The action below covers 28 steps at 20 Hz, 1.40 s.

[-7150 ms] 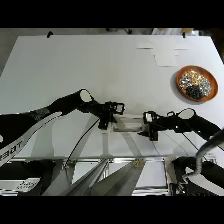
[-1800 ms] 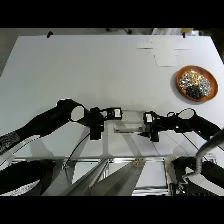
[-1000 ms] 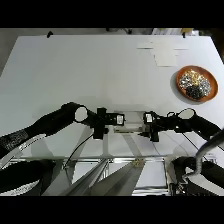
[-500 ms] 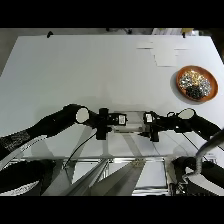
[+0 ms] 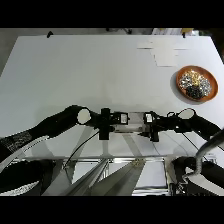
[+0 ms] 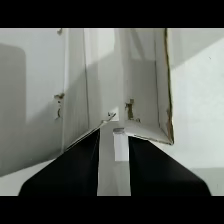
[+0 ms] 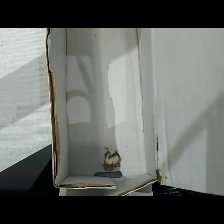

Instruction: Fold the box and place the chain.

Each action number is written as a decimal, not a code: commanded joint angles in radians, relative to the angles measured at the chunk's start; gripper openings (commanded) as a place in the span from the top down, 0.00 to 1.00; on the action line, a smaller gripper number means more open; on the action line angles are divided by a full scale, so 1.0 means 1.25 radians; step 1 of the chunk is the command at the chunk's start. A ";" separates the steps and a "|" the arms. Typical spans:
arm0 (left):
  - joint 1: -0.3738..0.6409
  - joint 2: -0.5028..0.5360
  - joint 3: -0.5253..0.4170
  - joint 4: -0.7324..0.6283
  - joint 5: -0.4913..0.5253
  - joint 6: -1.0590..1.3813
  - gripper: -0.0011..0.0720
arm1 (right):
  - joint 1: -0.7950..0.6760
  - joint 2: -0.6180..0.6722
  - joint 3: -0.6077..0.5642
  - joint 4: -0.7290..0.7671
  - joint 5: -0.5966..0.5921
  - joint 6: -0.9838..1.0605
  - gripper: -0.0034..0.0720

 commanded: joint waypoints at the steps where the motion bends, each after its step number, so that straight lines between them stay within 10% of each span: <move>1: -0.003 -0.008 0.000 -0.042 0.028 -0.001 0.69 | 0.000 0.000 0.001 -0.001 0.001 -0.001 0.41; 9: -0.007 -0.010 0.000 -0.044 0.013 -0.137 0.52 | 0.000 0.000 0.001 -0.001 0.001 -0.001 0.41; 14: 0.002 0.018 0.000 -0.034 -0.065 -0.236 0.99 | 0.000 0.000 0.000 -0.001 0.001 -0.001 0.41; 22: 0.114 0.174 0.000 0.221 -0.108 -0.866 0.98 | 0.000 0.000 0.001 -0.001 0.001 -0.001 0.41; 28: 0.195 0.114 -0.001 0.291 -0.221 -1.150 0.98 | 0.000 0.000 0.000 0.000 0.001 -0.001 0.41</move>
